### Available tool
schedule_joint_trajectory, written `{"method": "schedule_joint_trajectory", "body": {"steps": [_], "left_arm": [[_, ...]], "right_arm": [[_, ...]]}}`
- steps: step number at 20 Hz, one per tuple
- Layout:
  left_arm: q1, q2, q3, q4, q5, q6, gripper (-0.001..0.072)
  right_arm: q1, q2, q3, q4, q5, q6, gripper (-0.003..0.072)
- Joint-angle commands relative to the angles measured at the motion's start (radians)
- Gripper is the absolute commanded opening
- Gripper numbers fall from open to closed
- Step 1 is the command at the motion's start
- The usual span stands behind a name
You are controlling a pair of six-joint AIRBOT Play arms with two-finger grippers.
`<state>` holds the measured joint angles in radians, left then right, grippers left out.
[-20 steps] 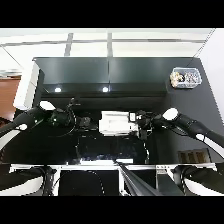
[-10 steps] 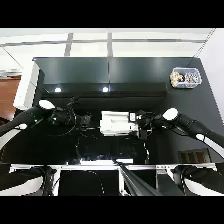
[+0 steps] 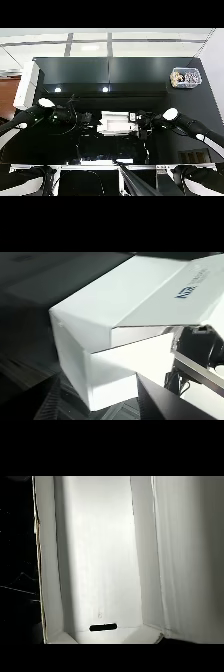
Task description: Fold the box and place the chain.
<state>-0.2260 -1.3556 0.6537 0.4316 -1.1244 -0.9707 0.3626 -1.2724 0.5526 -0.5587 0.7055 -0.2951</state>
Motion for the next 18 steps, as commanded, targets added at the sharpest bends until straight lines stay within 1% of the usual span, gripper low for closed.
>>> {"method": "schedule_joint_trajectory", "body": {"steps": [1,2,3,5,6,10,12,14,16,18], "left_arm": [[-0.047,0.001,0.026,-0.014,0.014,-0.003,0.0516],[-0.073,0.001,0.045,0.003,0.030,-0.018,0.0516],[-0.098,0.002,0.068,0.050,0.050,-0.077,0.0516],[-0.146,0.002,0.128,0.241,0.078,-0.335,0.0516],[-0.169,0.003,0.156,0.309,0.094,-0.409,0.0516],[-0.260,0.003,0.225,0.395,0.132,-0.502,0.0516],[-0.300,0.003,0.232,0.481,0.151,-0.611,0.0516],[-0.339,0.003,0.231,0.538,0.185,-0.690,0.0516],[-0.366,0.003,0.231,0.539,0.235,-0.709,0.0516],[-0.377,0.002,0.231,0.545,0.260,-0.746,0.0516]], "right_arm": [[0.001,-0.001,0.001,0.000,0.000,0.000,0.0475],[0.001,-0.001,0.001,0.000,0.000,0.000,0.0475],[0.000,-0.001,0.001,0.000,0.000,0.000,0.0475],[0.001,-0.001,0.001,0.000,-0.001,0.001,0.0475],[0.001,-0.001,0.001,0.001,-0.006,0.005,0.0475],[0.001,-0.001,0.001,0.002,-0.011,0.011,0.0475],[0.001,-0.001,0.001,0.002,-0.011,0.011,0.0475],[0.001,-0.001,0.001,0.002,-0.011,0.011,0.0475],[0.001,-0.001,0.001,0.002,-0.011,0.011,0.0475],[0.001,-0.001,0.001,0.002,-0.011,0.011,0.0475]]}}
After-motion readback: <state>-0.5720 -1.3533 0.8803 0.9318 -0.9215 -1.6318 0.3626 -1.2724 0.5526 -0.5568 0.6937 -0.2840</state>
